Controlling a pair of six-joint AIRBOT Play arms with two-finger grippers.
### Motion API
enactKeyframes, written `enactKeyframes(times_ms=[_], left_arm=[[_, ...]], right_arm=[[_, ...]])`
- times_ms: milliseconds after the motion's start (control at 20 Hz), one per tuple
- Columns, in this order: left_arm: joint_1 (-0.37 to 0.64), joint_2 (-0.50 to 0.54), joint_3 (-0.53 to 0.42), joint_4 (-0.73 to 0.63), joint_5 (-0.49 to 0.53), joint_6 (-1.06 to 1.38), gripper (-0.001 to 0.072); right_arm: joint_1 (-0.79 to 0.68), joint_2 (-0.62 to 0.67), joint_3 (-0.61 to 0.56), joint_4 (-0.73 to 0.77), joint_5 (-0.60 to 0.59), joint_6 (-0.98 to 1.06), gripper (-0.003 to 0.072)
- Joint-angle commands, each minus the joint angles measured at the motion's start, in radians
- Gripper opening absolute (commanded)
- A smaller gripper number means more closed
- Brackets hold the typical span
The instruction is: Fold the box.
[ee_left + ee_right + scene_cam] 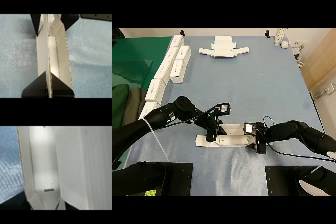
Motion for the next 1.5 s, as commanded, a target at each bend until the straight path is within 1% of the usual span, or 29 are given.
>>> enactKeyframes(times_ms=[0,650,850,900,950,1000,1150,1250,1350,1450], left_arm=[[0.001,0.001,0.001,0.0,0.001,0.0,0.0014],[0.001,0.0,0.001,-0.027,0.013,0.0,0.0014],[0.001,0.0,0.001,-0.026,0.042,0.0,0.0017],[0.001,0.0,0.001,-0.026,0.044,0.0,0.005],[0.001,0.0,0.001,-0.026,0.047,0.0,0.0271],[0.001,0.0,0.001,-0.025,0.046,0.0,0.0352],[0.002,0.001,0.001,-0.022,0.044,-0.011,0.0352],[0.011,0.011,0.002,0.027,0.032,-0.113,0.0352],[0.037,0.045,0.009,0.146,-0.028,-0.274,0.0351],[0.074,0.095,0.016,0.232,-0.124,-0.422,0.0351]], right_arm=[[0.0,0.001,0.001,0.0,-0.002,0.0,0.0534],[0.0,0.001,0.001,0.0,-0.002,0.0,0.0534],[0.0,0.001,0.001,0.0,-0.002,0.0,0.0534],[0.0,0.001,0.001,0.0,-0.002,0.0,0.0534],[0.0,0.001,0.001,0.0,-0.002,0.0,0.0534],[0.0,0.001,0.001,0.0,-0.002,0.0,0.0534],[0.0,0.001,0.001,0.0,-0.002,0.0,0.0534],[0.0,0.001,0.001,0.0,-0.002,0.0,0.0534],[0.0,0.001,0.001,0.0,-0.002,0.0,0.0534],[0.0,0.001,0.001,0.0,-0.002,0.0,0.0533]])
